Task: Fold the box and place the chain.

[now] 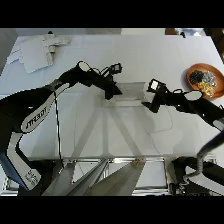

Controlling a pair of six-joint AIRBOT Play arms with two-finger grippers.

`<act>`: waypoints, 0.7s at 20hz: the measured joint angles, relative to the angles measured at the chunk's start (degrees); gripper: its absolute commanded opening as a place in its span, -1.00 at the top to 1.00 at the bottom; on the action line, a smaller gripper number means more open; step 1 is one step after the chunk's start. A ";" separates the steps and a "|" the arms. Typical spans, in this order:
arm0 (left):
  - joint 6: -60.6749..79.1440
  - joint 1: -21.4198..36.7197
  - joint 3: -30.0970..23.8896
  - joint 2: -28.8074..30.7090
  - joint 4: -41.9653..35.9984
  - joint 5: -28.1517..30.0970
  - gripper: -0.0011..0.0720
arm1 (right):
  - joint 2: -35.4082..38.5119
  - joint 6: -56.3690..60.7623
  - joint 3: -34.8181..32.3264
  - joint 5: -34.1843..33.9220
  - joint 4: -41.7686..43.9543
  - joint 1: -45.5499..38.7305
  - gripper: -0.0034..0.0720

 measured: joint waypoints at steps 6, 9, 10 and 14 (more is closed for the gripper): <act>0.02 0.00 0.00 0.00 0.00 -0.04 0.94 | -3.28 3.48 2.71 8.35 -4.83 -1.40 -0.94; 0.00 0.00 0.00 0.00 0.00 -0.02 0.94 | -4.85 4.90 4.87 9.88 -6.54 -1.68 -0.94; 0.00 0.00 0.00 0.00 0.00 -0.04 0.94 | -5.31 5.18 5.55 9.90 -6.84 -1.70 -0.94; 0.00 0.00 0.00 0.00 0.00 -0.02 0.94 | -6.95 8.00 7.32 9.51 -7.82 -1.79 -0.94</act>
